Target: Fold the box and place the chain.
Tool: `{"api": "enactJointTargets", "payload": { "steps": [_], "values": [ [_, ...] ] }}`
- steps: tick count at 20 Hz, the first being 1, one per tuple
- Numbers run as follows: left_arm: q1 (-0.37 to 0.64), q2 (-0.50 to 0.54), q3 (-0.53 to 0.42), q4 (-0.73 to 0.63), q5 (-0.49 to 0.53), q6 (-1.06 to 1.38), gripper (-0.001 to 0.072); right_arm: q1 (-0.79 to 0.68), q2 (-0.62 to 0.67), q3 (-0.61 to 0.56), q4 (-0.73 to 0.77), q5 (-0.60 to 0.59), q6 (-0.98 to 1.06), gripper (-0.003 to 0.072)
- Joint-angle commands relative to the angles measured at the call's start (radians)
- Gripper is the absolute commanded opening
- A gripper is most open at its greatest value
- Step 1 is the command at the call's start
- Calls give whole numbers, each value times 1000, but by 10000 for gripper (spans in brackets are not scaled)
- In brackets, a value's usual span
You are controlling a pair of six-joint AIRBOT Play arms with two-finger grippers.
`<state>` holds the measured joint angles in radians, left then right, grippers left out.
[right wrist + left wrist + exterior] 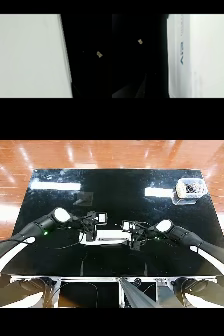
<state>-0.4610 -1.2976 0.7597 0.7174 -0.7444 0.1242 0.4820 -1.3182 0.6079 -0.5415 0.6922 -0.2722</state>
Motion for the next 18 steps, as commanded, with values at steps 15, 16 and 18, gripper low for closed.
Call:
{"api": "enactJointTargets", "payload": {
  "steps": [15,16,18],
  "values": [
    [161,123,-15,26,-525,-632,24,0,-1,1,6,-46,56,544],
    [161,123,-33,5,-488,-632,24,0,-1,1,6,-46,56,544],
    [161,123,-92,-111,-397,-600,24,0,-1,1,6,-46,56,544]
  ]
}}
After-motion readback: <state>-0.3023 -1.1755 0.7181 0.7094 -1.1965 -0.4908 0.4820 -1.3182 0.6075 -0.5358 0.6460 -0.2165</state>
